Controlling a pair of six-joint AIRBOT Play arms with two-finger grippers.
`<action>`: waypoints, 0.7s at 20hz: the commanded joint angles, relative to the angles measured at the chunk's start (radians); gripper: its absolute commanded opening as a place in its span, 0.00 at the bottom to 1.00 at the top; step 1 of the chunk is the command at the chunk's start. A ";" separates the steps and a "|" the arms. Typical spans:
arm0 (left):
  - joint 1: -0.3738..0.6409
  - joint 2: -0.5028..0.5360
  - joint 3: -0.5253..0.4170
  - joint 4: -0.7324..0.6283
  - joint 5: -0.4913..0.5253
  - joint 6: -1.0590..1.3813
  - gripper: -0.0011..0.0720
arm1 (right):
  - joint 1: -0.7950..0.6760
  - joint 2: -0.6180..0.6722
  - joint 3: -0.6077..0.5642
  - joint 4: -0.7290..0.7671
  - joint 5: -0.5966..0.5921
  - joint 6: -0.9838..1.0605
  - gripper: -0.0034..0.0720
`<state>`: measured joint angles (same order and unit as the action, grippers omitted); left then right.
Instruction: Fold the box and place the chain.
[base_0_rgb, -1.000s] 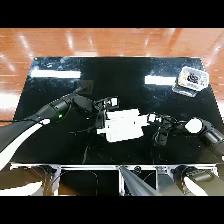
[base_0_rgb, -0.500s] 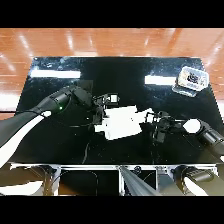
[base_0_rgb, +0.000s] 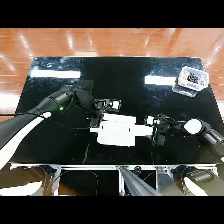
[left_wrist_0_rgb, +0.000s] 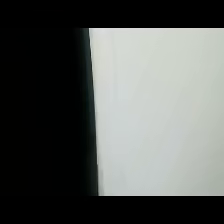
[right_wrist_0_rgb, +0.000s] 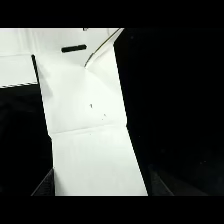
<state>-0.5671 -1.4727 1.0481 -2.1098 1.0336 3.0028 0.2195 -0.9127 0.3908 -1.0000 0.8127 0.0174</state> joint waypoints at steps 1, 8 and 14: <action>0.000 -0.002 -0.008 -0.014 -0.047 -0.003 0.04 | 0.001 0.024 0.000 0.005 0.043 0.031 1.00; 0.025 -0.002 -0.069 -0.071 -0.086 -0.091 0.04 | 0.001 0.065 0.056 -0.004 0.044 0.035 1.00; 0.038 -0.002 -0.070 -0.071 -0.096 -0.105 0.04 | 0.066 0.079 0.092 0.066 0.127 0.036 1.00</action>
<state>-0.5331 -1.4742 0.9798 -2.1811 0.9466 2.9124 0.2474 -0.8383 0.4763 -0.9592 0.9035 0.0525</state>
